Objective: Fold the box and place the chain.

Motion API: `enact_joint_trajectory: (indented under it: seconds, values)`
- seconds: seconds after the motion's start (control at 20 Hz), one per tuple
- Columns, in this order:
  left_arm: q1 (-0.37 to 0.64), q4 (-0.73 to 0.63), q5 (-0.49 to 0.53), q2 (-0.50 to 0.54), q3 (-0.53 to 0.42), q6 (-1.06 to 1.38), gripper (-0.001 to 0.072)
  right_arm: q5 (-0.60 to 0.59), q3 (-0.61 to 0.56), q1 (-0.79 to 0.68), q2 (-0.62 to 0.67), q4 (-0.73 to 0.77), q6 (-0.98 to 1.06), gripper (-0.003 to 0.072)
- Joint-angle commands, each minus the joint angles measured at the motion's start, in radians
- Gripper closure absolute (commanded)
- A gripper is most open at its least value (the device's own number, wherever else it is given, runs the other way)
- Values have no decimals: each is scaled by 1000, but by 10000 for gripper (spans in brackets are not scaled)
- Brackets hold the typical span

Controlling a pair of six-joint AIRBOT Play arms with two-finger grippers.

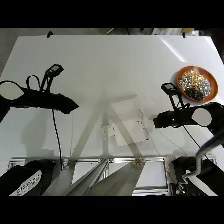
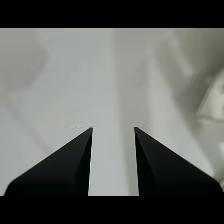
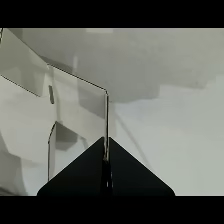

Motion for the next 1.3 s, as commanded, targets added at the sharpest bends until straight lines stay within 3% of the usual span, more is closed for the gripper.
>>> enact_joint_trajectory:
  seconds: [0.0, 0.1, 0.15, 0.2, 0.4, 0.6, 0.7, 0.85, 0.95, 1.25]
  values:
    - [-40, -342, -59, -97, 0, 372, 357, -6, -2, 18, 0, 6, 12, 675]
    - [-107, -387, -82, -183, 0, 487, 318, -6, -2, 18, -1, 6, 12, 675]
    - [-145, -400, -68, -230, 0, 513, 218, -6, -2, 18, -1, 6, 12, 675]
    - [-179, -407, -33, -273, 0, 515, 176, -6, -2, 18, -1, 8, 12, 675]
    - [-276, -522, 81, -413, 0, 615, 176, -4, -2, 18, 0, 8, 12, 675]
    - [-312, -720, 151, -470, 0, 803, 177, -4, -2, 18, 0, 8, 11, 675]
    - [-312, -753, 148, -491, 0, 828, 191, -4, -2, 18, 0, 8, 11, 675]
    - [-313, -741, 117, -508, 0, 830, 242, -5, -2, 18, 0, 8, 11, 675]
    - [-314, -710, 108, -510, 0, 835, 392, -4, -2, 18, 0, 8, 11, 675]
    - [-314, -674, 79, -509, 8, 914, 683, 0, -2, 18, 0, 13, 12, 675]
